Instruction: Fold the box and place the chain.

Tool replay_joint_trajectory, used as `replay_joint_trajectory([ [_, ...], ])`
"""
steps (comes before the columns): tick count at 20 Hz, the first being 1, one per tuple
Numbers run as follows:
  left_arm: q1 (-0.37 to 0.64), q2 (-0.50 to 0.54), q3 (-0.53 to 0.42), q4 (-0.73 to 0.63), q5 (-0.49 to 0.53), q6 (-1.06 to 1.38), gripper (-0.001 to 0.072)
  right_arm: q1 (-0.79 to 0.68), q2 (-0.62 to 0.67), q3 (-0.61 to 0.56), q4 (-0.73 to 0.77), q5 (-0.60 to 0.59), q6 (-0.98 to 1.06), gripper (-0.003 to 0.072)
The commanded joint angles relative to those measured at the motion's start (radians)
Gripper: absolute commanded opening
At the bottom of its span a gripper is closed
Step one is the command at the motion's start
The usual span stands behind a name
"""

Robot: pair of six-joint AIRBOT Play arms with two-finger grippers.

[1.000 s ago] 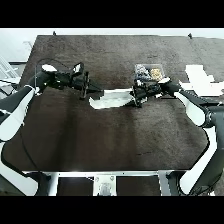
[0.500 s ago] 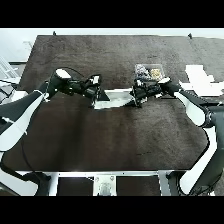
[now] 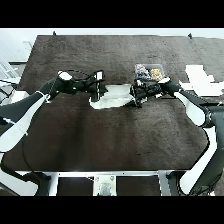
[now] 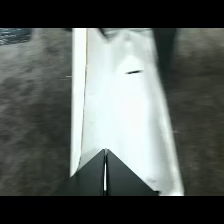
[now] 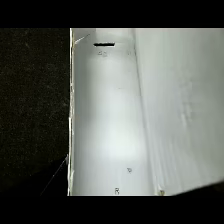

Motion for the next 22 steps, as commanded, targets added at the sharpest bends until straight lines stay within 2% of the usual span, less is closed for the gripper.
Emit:
replay_joint_trajectory([
  [1, -0.001, -0.004, 0.0, -0.055, 0.077, 0.046, 0.0016, 0.001, 0.0, 0.0, 0.0, 0.0, 0.0, 0.0506],
  [7, -0.002, -0.097, 0.042, -0.109, 0.103, 0.056, 0.0016, 0.001, 0.0, 0.0, 0.0, 0.0, 0.0, 0.0506],
  [22, -0.002, -0.133, 0.041, -0.128, 0.092, 0.056, 0.0016, 0.001, 0.0, 0.0, 0.0, 0.0, -0.001, 0.0506],
])
